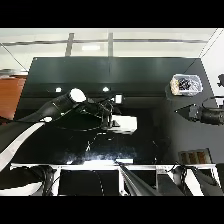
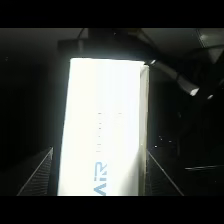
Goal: Fold the box and place the chain.
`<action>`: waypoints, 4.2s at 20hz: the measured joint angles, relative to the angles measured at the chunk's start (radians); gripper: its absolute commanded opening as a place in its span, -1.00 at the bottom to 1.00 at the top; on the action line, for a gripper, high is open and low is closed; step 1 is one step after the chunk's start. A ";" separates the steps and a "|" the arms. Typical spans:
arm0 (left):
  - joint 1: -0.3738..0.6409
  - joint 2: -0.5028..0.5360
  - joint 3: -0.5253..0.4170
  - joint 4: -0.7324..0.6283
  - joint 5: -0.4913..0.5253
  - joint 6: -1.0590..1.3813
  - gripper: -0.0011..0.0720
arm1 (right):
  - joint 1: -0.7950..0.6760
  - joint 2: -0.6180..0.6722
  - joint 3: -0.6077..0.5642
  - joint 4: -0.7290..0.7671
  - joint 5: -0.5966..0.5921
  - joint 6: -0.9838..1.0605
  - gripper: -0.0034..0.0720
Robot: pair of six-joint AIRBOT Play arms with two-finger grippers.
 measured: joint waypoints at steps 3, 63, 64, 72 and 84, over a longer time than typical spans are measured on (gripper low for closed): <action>0.000 -0.017 0.002 -0.006 -0.006 0.013 0.97 | 0.000 0.000 0.000 -0.005 0.000 0.008 -0.85; 0.571 0.095 0.074 0.381 0.077 -0.615 0.07 | 0.000 0.000 0.000 -0.009 -0.003 0.008 -0.85; 0.629 0.079 0.103 0.382 0.077 -0.623 0.07 | 0.000 0.000 0.000 -0.009 -0.003 0.005 -0.85; 0.934 -0.229 0.472 0.391 0.075 -0.741 0.09 | 0.000 0.000 0.000 -0.009 -0.006 -0.007 -0.85; 0.984 -0.548 0.776 0.509 0.016 -0.838 0.98 | 0.000 0.000 0.000 0.023 -0.056 -0.008 -0.85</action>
